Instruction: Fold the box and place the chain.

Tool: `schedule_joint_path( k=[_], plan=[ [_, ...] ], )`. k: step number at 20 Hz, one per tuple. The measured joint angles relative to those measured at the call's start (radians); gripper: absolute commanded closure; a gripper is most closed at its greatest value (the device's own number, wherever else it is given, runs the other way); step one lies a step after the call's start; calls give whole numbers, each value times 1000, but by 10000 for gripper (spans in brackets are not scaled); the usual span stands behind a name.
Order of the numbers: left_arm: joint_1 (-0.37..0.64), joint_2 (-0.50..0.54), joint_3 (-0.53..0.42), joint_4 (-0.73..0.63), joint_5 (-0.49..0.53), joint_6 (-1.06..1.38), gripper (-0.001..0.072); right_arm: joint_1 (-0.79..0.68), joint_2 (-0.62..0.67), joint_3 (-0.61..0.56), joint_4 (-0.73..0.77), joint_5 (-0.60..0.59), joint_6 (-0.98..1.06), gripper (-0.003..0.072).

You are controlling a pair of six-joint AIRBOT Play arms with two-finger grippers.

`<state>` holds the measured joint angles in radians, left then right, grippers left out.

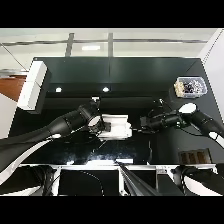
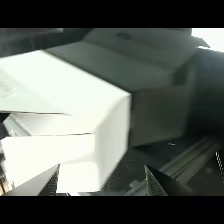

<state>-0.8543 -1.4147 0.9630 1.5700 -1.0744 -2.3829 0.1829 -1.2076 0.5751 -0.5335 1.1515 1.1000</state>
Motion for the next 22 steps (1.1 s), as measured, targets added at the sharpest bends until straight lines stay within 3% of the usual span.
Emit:
schedule_joint_path(
  k=[1,8,9,10,19,20,22],
  plan=[
    [0,0,0,0,0,0,680,23,0,12,-1,-2,4,159],
    [0,0,0,0,-1,0,680,224,-2,101,-166,-131,240,161],
    [0,0,0,0,-1,0,680,253,-2,116,-210,-146,290,251],
    [0,0,0,0,-1,0,680,285,-2,133,-262,-162,348,275],
    [0,0,0,0,0,0,680,500,-26,256,-679,-201,839,276],
    [0,0,0,0,0,0,680,514,-30,261,-703,-199,873,328],
    [0,0,0,0,0,0,680,535,-40,273,-745,-192,932,354]
  ],
)
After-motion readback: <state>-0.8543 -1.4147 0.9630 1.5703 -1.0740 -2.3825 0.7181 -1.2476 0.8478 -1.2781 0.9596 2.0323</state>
